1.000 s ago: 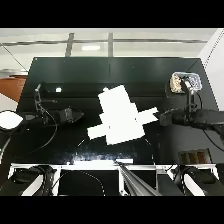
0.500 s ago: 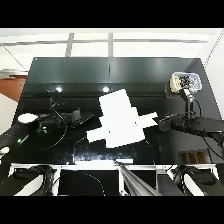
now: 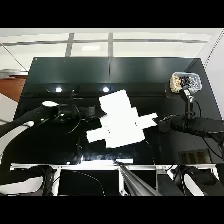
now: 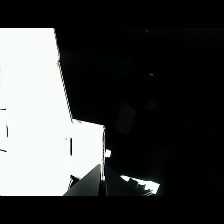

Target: Fold the box and place the chain.

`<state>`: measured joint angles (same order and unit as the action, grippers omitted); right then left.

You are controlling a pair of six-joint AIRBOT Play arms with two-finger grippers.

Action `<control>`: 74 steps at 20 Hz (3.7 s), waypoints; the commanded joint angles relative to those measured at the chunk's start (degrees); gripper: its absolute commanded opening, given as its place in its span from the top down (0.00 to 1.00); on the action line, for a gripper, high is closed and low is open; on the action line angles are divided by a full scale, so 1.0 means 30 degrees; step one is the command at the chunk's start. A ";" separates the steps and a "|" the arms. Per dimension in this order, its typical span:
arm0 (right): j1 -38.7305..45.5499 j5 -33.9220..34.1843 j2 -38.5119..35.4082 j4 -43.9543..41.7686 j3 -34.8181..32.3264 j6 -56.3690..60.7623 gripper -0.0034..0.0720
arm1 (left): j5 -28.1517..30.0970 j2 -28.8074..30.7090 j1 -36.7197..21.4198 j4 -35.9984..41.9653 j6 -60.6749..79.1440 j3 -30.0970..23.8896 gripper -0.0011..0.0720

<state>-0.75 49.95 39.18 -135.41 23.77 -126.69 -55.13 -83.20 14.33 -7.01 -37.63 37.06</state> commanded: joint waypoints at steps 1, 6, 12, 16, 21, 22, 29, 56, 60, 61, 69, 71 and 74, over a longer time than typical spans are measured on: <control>-0.0022 0.0109 0.0000 0.0015 -0.0015 0.0007 0.92 | -0.3177 -0.2098 0.0903 -0.0015 0.2477 0.1778 0.02; -0.0022 0.0095 0.0000 0.0095 -0.0015 0.0007 0.92 | -0.5559 -0.2929 0.0911 -0.1734 0.4495 0.3016 0.04; -0.0022 0.0080 0.0000 0.0168 -0.0015 0.0007 0.92 | -0.6266 -0.2936 0.0925 -0.4393 0.4481 0.3861 0.46; -0.0022 0.0073 0.0000 0.0182 -0.0015 0.0000 0.92 | -0.6149 -0.2936 0.0933 -0.4408 0.4466 0.3861 0.53; -0.0022 0.0095 0.0000 0.0226 -0.0015 0.0007 0.92 | -0.5136 -0.2936 0.0933 -0.3774 0.3891 0.3854 0.85; -0.0022 0.0153 0.0000 0.0226 -0.0015 0.0007 0.92 | -0.5136 -0.2936 0.0925 -0.3708 0.3891 0.3861 0.95; 0.0175 0.0699 -0.0007 0.3126 0.1064 0.0925 0.02 | -0.6477 -0.2710 0.0940 -0.3730 0.3891 0.4269 0.95; -0.1778 -0.1625 0.0313 0.5945 0.1384 -0.5676 0.02 | 0.3745 0.3439 0.3687 -0.8510 1.4630 -0.0131 0.94; -0.2747 -0.1617 0.0321 0.5960 0.0831 -0.5967 0.02 | 0.3257 0.2477 0.3708 -0.8429 1.6058 -0.0066 0.94; -0.2936 -0.1545 0.0328 0.6003 0.0721 -0.6164 0.02 | 0.3155 0.2382 0.3701 -0.8357 1.6342 -0.0044 0.94; -0.5348 -0.1603 0.0328 0.6011 -0.0386 -1.0455 0.02 | 0.2339 0.2310 0.3665 -0.8451 1.7078 0.0153 0.94; -0.5880 -0.1566 0.0328 0.6003 -0.0503 -1.0448 0.02 | 0.2244 0.2229 0.3665 -0.8451 1.7056 0.0168 0.94; -0.6586 -0.1625 0.0328 0.6011 -0.0510 -1.1205 0.02 | 0.2229 0.2076 0.3665 -0.8451 1.7048 0.0168 0.94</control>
<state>-18.50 45.19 40.12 -117.40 22.55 -157.73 -48.29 -76.60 25.32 -32.27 13.32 37.50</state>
